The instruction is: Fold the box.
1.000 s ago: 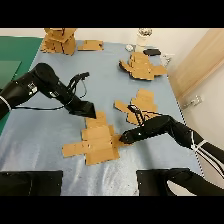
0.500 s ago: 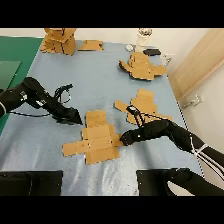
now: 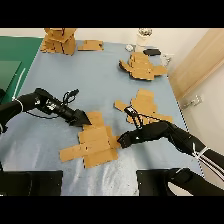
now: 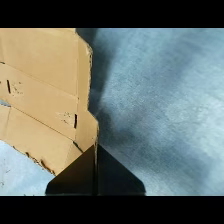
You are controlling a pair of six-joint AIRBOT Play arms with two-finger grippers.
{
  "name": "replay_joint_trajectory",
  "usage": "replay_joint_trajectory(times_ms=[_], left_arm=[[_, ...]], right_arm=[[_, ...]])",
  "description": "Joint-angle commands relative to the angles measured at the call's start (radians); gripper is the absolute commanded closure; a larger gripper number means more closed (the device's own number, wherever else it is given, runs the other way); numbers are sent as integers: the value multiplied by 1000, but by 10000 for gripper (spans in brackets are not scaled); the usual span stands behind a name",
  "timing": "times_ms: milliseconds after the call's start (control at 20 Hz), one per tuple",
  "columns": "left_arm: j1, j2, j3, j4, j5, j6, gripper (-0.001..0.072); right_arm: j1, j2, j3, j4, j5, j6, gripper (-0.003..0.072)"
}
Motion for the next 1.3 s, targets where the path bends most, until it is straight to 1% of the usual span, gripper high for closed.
replay_joint_trajectory(times_ms=[0, 50, 200, 300, 400, 650, 800, 950, 1000, 1050, 1250], left_arm=[[-6, -35, 0, -88, -25, 97, 125], [-6, -35, 0, -88, -52, 116, 247], [-5, -35, -1, -79, -147, 140, 245], [-6, -35, -1, -76, -169, 140, 245], [-6, -35, -1, -69, -180, 142, 246], [-1, -35, -4, -2, -200, 134, 245], [11, -35, -4, -2, -199, 128, 245], [1, -35, -4, -4, -195, 137, 247], [-5, -35, -4, -4, -194, 140, 298], [-10, -35, -4, -4, -190, 148, 418], [-18, -35, -3, -34, -142, 168, 415]], right_arm=[[16, 5, 0, 3, 0, 14, 683], [16, 5, 0, 3, 0, 14, 683], [16, 5, 0, 3, 2, 14, 682], [16, 5, 0, 3, 9, 15, 682], [16, 5, 0, 3, 9, 15, 682], [16, 5, 0, 0, 9, 16, 682], [16, 5, 0, -17, 9, 34, 682], [16, 5, 0, -17, 9, 38, 682], [16, 5, 0, -17, 9, 38, 682], [16, 5, 0, -17, 9, 38, 682], [16, 5, 0, -17, 8, 38, 682]])
